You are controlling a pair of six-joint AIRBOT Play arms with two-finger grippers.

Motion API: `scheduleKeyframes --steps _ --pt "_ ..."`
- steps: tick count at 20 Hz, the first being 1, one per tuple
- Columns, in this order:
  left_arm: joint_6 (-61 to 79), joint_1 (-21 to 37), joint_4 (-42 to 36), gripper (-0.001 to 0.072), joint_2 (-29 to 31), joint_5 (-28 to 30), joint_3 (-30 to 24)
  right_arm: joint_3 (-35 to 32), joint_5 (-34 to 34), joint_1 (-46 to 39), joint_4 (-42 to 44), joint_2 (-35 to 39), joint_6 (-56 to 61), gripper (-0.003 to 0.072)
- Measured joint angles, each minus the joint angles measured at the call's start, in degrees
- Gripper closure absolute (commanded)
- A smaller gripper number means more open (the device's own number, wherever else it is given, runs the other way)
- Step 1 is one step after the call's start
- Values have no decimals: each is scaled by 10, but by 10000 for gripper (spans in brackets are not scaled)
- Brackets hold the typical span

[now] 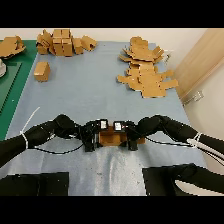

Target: Fold the box.

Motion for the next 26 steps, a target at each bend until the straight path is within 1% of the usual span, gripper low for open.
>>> scheduleKeyframes --steps 8,9,10,13,16,19,22,24,26 --pt "0 0 0 354 0 0 0 0 0 -1 -5 0 0 181" --pt "0 0 0 354 0 0 0 0 -1 -1 -9 0 0 99" --pt "0 0 0 354 0 0 0 0 -1 -1 -11 0 2 -34" --pt "0 0 0 354 0 -1 0 8 -17 -2 -22 3 3 -34" --pt "0 0 0 354 0 0 0 20 -26 -3 -49 10 40 -34" --pt "0 0 0 354 0 0 0 25 -37 -4 -101 28 86 -33" --pt "0 0 0 354 0 0 0 28 -61 -4 -180 64 143 -32" --pt "0 0 0 354 0 0 0 28 -104 -4 -248 103 216 -32" --pt "0 0 0 354 0 0 0 28 -158 -4 -282 152 300 -31"
